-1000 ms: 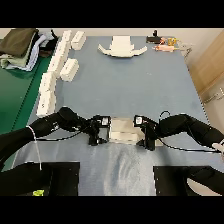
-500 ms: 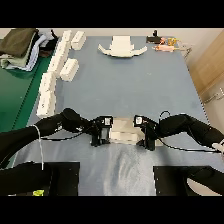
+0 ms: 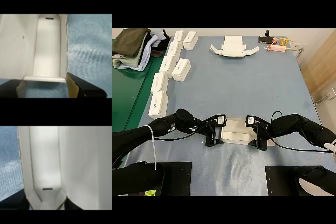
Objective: Fold the box.
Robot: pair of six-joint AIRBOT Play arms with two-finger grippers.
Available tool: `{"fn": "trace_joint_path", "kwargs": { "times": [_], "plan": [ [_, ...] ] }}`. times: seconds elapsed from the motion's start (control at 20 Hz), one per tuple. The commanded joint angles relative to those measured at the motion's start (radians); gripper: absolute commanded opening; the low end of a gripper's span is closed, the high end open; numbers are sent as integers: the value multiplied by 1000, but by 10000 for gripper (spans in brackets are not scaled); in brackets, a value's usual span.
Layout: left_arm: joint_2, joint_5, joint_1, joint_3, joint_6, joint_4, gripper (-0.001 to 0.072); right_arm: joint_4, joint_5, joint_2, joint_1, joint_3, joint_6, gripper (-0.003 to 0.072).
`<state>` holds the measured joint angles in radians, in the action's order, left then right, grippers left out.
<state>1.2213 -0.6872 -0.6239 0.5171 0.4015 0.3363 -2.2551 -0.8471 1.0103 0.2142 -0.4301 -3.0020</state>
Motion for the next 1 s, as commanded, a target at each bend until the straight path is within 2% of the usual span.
{"fn": "trace_joint_path", "kwargs": {
  "times": [0.0, 0.95],
  "plan": [
    [-1, -22, -10, 1, -49, 51, 687, 0, 0, -1, 0, -1, 0, 507],
    [0, 38, -56, 3, -145, 76, 680, 0, 0, -1, 0, -1, 0, 507]
  ]
}}
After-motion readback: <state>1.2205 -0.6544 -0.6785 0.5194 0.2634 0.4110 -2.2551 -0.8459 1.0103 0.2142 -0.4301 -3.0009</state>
